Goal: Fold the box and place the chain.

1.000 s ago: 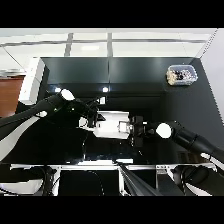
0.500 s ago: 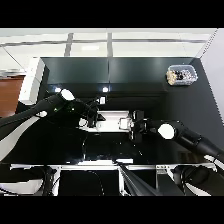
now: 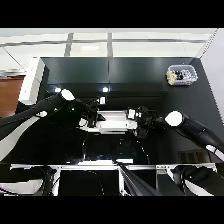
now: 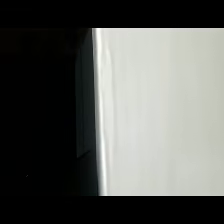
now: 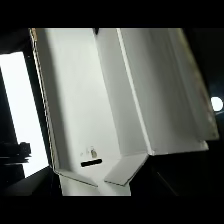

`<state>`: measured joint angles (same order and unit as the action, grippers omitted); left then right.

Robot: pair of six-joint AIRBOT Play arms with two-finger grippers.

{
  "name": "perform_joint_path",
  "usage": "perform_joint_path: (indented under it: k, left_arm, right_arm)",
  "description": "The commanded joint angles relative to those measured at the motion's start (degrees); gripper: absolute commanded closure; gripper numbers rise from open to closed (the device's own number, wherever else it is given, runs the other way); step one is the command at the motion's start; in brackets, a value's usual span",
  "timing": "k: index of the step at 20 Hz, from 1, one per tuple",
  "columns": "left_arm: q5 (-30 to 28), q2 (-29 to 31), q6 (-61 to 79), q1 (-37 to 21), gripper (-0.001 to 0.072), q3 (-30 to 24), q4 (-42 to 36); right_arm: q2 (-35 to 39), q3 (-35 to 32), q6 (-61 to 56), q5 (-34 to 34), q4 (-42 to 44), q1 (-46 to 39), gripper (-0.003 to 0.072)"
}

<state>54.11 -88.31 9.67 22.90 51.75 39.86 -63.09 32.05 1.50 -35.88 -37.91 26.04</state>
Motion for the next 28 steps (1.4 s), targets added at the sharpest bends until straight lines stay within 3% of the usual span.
perform_joint_path:
  k: [1, 4, 9, 13, 28]
  left_arm:
    - [0.17, -0.04, -0.04, 0.02, 0.0682, 0.02, -0.07]
    - [0.15, -0.04, -0.07, 0.02, 0.0682, 0.02, -0.09]
    - [0.15, -0.04, -0.07, 0.02, 0.0682, 0.02, -0.07]
    - [0.15, -0.04, -0.07, 0.02, 0.0682, 0.02, -0.07]
    - [0.15, -0.04, -0.07, 0.02, 0.0683, 0.02, -0.07]
  right_arm:
    - [-3.04, 0.76, 10.14, -0.7, 7.87, -1.25, 0.0004]
    - [-3.78, 2.16, 15.1, -0.22, 13.07, -2.21, 0.0004]
    - [-8.33, 2.27, 17.31, -6.54, 15.32, -3.15, 0.0004]
    - [-11.96, 2.45, 17.0, -6.21, 13.22, -3.13, 0.0004]
    - [-13.31, 3.82, 8.35, -4.79, 5.9, -2.71, 0.0004]
